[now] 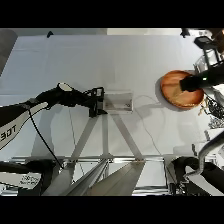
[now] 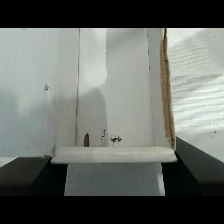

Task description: Fold the box and place the chain.

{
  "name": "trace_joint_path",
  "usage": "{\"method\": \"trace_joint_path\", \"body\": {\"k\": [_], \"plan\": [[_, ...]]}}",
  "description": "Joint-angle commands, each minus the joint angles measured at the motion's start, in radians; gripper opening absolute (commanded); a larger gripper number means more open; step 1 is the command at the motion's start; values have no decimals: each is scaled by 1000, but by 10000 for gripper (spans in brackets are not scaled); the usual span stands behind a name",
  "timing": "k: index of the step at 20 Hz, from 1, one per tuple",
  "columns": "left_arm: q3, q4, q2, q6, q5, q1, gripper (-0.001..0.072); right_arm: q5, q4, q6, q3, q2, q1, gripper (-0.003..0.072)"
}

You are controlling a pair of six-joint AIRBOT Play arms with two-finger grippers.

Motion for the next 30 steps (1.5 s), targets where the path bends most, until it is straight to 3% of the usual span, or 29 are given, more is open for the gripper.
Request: {"method": "trace_joint_path", "body": {"k": [1, 7, 12, 16, 22, 30], "plan": [[0, 0, 0, 0, 0, 0, 258, -18, 2, 82, 0, 16, 182, 4], [0, 0, 0, 0, 0, 0, 258, -172, 39, 128, 0, 4, 407, 5], [0, 0, 0, 0, 0, 0, 258, -259, 184, 113, 0, -62, 453, 5], [0, 0, 0, 0, 0, 0, 258, -341, 213, 100, 0, -98, 485, 4], [0, 0, 0, 0, 0, 0, 258, -403, 423, -117, 0, -171, 511, 4], [0, 0, 0, 0, 0, 0, 258, -409, 305, -113, 0, -320, 510, 7]]}}
